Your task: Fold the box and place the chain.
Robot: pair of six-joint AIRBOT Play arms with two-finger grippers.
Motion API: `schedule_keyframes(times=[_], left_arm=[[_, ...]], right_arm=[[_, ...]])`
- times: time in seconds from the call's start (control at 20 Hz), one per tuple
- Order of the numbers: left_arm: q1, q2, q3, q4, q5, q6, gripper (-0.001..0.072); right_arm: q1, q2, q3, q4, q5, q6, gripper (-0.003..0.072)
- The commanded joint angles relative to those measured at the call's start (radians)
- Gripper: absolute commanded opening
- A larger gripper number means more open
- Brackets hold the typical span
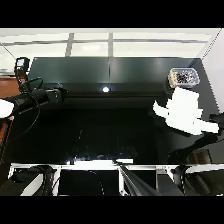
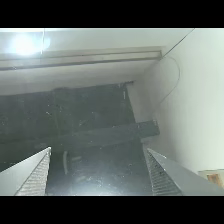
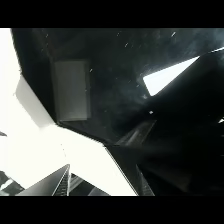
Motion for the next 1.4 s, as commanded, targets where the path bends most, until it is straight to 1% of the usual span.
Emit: schedule_keyframes(times=[0.0,0.05,0.1,0.2,0.45,0.65,0.7,1.0,1.25,1.35], left_arm=[[0.001,0.0,0.0,0.0,0.0,0.0,0.0706],[0.001,0.0,0.0,0.0,0.0,0.0,0.0706],[0.001,0.0,0.0,0.0,0.0,0.0,0.0706],[0.001,0.0,0.0,0.0,0.0,0.0,0.0706],[0.0,0.0,0.0,0.0,0.0,0.0,0.0706],[0.0,0.0,0.0,-0.001,0.0,0.0,0.0706],[0.0,0.0,0.0,-0.005,0.001,0.0,0.0707],[0.0,0.0,0.0,-0.019,0.0,0.0,0.0706],[0.0,0.0,0.0,-0.019,0.0,0.0,0.0707],[0.0,0.0,0.0,-0.019,-0.001,0.0,0.0706]], right_arm=[[0.0,0.001,-0.016,0.019,0.023,-0.012,0.0337],[0.0,0.001,-0.02,0.023,0.023,-0.013,0.0095],[0.0,0.003,-0.023,0.024,0.023,-0.035,0.0011],[-0.001,0.006,-0.023,0.043,0.014,-0.051,0.0014],[0.0,0.036,-0.023,0.147,0.006,-0.069,0.0014],[0.01,0.085,-0.023,0.3,-0.006,-0.076,0.0014],[0.023,0.098,-0.024,0.314,-0.012,-0.079,0.0015],[0.207,0.213,-0.102,0.312,-0.051,-0.128,0.0015],[0.391,0.313,-0.111,0.364,-0.037,-0.135,0.0015],[0.467,0.345,-0.121,0.358,-0.032,-0.135,0.0014]])
